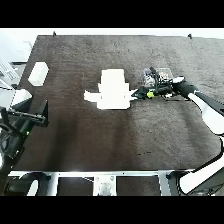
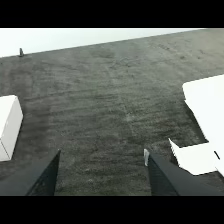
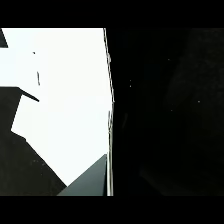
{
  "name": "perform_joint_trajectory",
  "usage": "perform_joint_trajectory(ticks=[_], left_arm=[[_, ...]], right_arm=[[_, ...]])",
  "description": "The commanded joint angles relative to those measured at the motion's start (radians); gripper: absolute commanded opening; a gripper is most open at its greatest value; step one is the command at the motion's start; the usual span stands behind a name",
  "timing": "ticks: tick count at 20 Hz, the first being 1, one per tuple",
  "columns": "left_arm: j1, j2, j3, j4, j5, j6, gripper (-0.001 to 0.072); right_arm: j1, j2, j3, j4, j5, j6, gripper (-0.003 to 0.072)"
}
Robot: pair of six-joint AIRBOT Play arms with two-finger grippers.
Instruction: Fold the box and place the chain.
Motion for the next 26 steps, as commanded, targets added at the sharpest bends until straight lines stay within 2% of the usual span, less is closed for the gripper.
perform_joint_trajectory(ticks=[1, 6, 10, 13, 16, 19, 20, 22, 24, 26], left_arm=[[0.001, -0.189, 0.093, -0.001, -0.022, -0.045, 0.0596], [0.001, -0.649, 0.370, 0.000, -0.160, -0.050, 0.0596], [0.001, -1.002, 0.660, 0.026, -0.285, -0.117, 0.0596], [0.001, -1.226, 0.882, 0.184, -0.465, -0.328, 0.0596], [0.001, -1.405, 1.112, 0.400, -0.702, -0.591, 0.0596], [0.001, -1.561, 1.362, 0.546, -0.902, -0.789, 0.0597], [0.001, -1.596, 1.431, 0.548, -0.920, -0.810, 0.0597], [0.001, -1.600, 1.483, 0.525, -0.931, -0.818, 0.0597], [-0.003, -1.598, 1.518, 0.480, -1.014, -0.799, 0.0596], [-0.019, -1.603, 1.558, 0.536, -1.019, -0.854, 0.0570]], right_arm=[[0.010, -0.001, 0.001, 0.000, -0.004, -0.013, 0.0004], [0.019, -0.001, 0.000, 0.000, -0.023, -0.011, 0.0004], [0.019, -0.001, 0.000, 0.000, -0.021, -0.011, 0.0004], [0.020, -0.001, 0.000, 0.000, -0.021, -0.011, 0.0004], [0.021, -0.001, 0.000, 0.000, -0.021, -0.011, 0.0005], [0.021, -0.001, 0.000, 0.000, -0.022, -0.012, 0.0005], [0.021, -0.001, 0.000, 0.000, -0.022, -0.012, 0.0005], [0.021, -0.001, 0.000, 0.000, -0.022, -0.012, 0.0005], [0.021, -0.001, 0.000, 0.000, -0.022, -0.012, 0.0005], [0.021, -0.001, 0.000, 0.000, -0.021, -0.012, 0.0005]])
